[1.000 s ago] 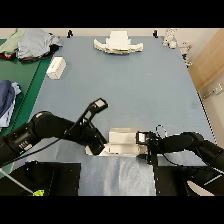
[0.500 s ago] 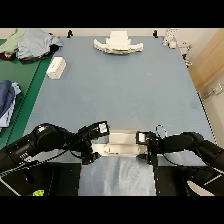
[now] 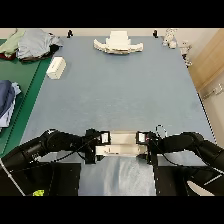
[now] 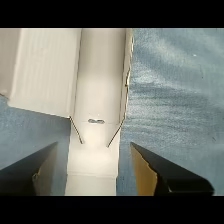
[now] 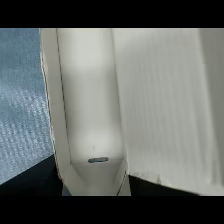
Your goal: Fold the box.
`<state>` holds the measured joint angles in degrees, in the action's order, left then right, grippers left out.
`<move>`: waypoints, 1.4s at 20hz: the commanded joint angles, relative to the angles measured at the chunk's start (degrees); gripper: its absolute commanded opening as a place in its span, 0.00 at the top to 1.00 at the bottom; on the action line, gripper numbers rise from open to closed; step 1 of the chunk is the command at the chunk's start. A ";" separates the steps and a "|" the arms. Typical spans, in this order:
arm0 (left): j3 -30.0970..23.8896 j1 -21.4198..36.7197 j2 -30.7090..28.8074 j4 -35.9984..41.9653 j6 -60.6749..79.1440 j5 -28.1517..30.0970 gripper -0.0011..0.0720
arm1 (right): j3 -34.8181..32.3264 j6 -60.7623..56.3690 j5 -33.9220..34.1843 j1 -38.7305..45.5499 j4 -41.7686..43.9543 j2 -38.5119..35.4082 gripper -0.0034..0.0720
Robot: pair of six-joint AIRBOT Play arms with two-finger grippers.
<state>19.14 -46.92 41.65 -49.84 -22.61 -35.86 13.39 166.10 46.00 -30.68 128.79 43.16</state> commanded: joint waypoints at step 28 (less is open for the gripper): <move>1.22 -0.26 9.46 18.18 17.14 4.26 0.26 | 0.00 -0.02 -0.02 -0.02 0.00 0.00 0.34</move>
